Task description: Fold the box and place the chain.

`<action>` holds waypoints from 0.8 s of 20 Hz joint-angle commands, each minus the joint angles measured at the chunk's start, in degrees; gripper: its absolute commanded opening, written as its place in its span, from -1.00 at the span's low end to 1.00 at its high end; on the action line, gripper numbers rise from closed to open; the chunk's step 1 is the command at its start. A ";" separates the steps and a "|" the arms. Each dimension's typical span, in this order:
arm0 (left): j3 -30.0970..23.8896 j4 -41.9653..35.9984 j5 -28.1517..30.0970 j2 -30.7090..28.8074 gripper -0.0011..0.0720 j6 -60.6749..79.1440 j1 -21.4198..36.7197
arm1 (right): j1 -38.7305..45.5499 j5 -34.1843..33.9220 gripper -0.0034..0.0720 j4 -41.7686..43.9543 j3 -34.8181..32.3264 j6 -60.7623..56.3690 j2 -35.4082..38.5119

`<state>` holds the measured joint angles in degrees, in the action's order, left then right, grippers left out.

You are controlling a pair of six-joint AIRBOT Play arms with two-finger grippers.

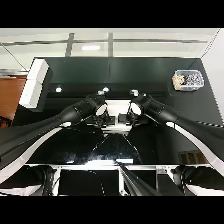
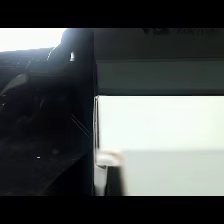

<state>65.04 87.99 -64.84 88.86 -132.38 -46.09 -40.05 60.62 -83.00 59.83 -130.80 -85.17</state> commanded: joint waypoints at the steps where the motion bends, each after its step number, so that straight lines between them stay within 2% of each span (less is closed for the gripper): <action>1: 0.02 -0.15 0.26 -0.02 -0.89 0.13 0.00 | 0.00 -0.17 -0.37 0.28 0.07 -0.11 0.07; 2: 0.02 -0.15 0.28 -0.02 -0.89 0.13 0.00 | 0.00 -0.15 -0.88 0.24 0.07 0.07 0.07; 6: 0.02 -0.15 0.28 -0.02 -0.89 0.11 0.00 | 0.07 0.15 -0.86 0.83 0.09 0.07 0.15; 7: 0.02 -0.15 0.28 -0.02 -0.89 0.13 0.00 | 0.20 0.42 -0.51 1.42 0.09 0.04 0.42; 8: 0.02 -0.15 0.28 -0.02 -0.89 0.13 0.00 | 0.48 0.70 0.00 1.53 0.11 0.07 1.07; 9: 0.02 -0.17 0.28 -0.02 -0.89 0.13 0.00 | 0.92 0.74 0.12 1.49 0.11 0.37 2.25; 12: 0.02 -0.15 0.22 -0.02 -0.89 0.13 0.00 | 2.34 1.33 0.12 1.51 0.11 6.12 9.01; 14: 0.02 -0.15 0.09 -0.02 -0.89 0.13 0.00 | 3.13 2.86 0.12 -0.13 0.11 11.28 16.39; 16: 0.02 -0.15 0.35 -0.02 -0.89 0.11 0.00 | 5.27 3.98 0.12 -10.51 -0.13 11.23 23.54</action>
<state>65.04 87.85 -64.71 88.86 -132.27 -46.09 -36.75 62.96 -84.36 59.86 -123.00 -69.93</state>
